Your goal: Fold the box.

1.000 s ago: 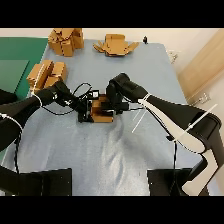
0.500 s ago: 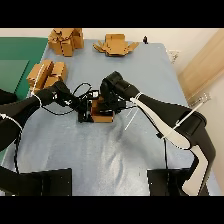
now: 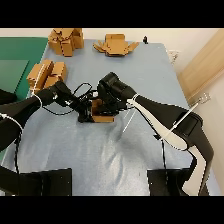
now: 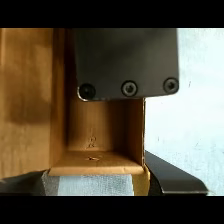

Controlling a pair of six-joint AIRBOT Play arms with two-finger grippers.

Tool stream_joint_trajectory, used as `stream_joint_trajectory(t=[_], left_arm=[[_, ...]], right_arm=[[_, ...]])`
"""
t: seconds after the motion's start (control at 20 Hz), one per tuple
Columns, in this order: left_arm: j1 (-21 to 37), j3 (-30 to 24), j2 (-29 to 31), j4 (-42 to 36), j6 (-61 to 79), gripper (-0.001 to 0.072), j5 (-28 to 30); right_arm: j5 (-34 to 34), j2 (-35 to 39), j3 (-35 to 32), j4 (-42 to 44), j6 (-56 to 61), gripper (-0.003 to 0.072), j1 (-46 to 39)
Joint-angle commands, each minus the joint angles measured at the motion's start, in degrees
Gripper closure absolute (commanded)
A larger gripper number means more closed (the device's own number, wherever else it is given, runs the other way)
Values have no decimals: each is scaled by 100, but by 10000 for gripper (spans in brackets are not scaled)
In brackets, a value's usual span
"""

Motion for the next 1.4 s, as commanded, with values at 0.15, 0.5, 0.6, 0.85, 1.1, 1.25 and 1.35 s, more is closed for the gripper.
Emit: stream_joint_trajectory(t=[0.15,0.5,0.6,0.85,1.1,1.25,1.35], left_arm=[[4,7,4,20,13,694,11],[4,7,4,20,11,694,7],[4,7,4,20,11,693,11],[4,7,4,22,11,694,11],[4,7,4,20,11,694,9],[4,7,4,22,11,694,13],[4,7,7,22,11,693,11]], right_arm=[[-208,-162,-2,31,-33,681,24],[0,-190,11,155,-125,678,57],[44,-131,11,177,-210,443,50],[280,131,9,181,-310,290,-76],[308,203,9,271,-308,303,-164],[470,175,9,533,-310,479,-151],[472,114,7,654,-310,478,-149]])
